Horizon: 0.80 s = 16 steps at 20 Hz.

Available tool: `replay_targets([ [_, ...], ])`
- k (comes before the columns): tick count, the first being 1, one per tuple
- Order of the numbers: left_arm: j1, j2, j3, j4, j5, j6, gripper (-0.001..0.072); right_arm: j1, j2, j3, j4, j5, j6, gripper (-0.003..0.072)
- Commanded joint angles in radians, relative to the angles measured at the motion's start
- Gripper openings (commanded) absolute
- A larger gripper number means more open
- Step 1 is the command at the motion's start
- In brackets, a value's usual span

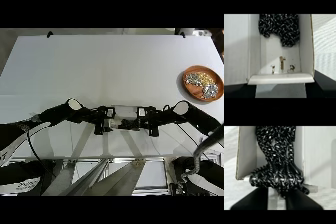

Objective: Fold the box and place the chain.

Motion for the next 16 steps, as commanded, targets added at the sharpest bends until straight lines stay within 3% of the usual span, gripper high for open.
replay_targets([
  [1, 0.000, 0.000, 0.000, 0.000, 0.000, 0.000, 0.0338, 0.001, -0.001, -0.003, 0.018, -0.006, 0.002, 0.0103],
  [2, 0.000, 0.000, 0.000, 0.000, 0.000, 0.000, 0.0338, 0.001, -0.001, -0.003, 0.018, -0.005, 0.002, 0.0019],
  [11, 0.000, 0.000, 0.000, 0.000, 0.000, 0.000, 0.0338, 0.001, 0.011, -0.003, 0.011, -0.009, 0.166, 0.0015],
  [16, 0.000, 0.000, 0.000, 0.000, 0.000, 0.000, 0.0338, 0.001, 0.103, -0.003, -0.058, -0.046, 0.323, 0.0015],
])
